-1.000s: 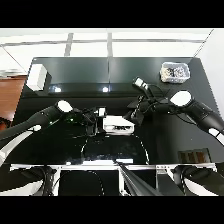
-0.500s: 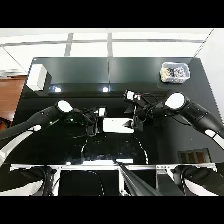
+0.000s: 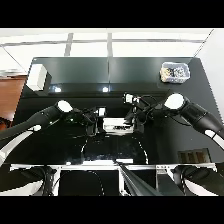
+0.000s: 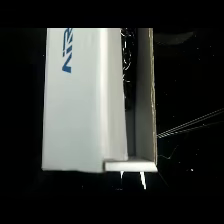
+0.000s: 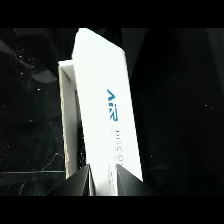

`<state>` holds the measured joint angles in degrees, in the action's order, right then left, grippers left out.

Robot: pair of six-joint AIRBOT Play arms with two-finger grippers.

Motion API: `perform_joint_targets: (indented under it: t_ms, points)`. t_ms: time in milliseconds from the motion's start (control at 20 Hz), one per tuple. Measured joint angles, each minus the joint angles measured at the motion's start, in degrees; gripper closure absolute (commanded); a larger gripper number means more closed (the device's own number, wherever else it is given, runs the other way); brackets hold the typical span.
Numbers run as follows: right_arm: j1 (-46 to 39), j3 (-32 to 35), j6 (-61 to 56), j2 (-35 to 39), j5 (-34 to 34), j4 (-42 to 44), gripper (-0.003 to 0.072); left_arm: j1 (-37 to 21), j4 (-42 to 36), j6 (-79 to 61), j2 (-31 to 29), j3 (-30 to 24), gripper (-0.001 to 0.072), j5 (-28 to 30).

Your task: Fold the box and place the chain.

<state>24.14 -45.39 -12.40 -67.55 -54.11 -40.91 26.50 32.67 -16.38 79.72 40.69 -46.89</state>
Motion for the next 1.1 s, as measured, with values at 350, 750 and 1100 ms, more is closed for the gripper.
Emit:
perform_joint_targets:
  t_ms: [350,750,1100]
  points:
    - [0.0,0.11,-1.55,-0.07,0.02,-1.14,0.0508,0.0,0.0,-0.04,0.0,0.0,0.0311,0.0]
    - [0.0,0.09,-2.01,-0.07,-0.94,-3.04,0.0478,0.0,-0.04,-0.07,0.0,0.0,0.0311,0.02]
    - [0.0,0.11,-2.21,-0.11,-1.51,-4.22,0.0376,0.0,0.04,-0.07,0.0,0.0,0.0311,0.0]
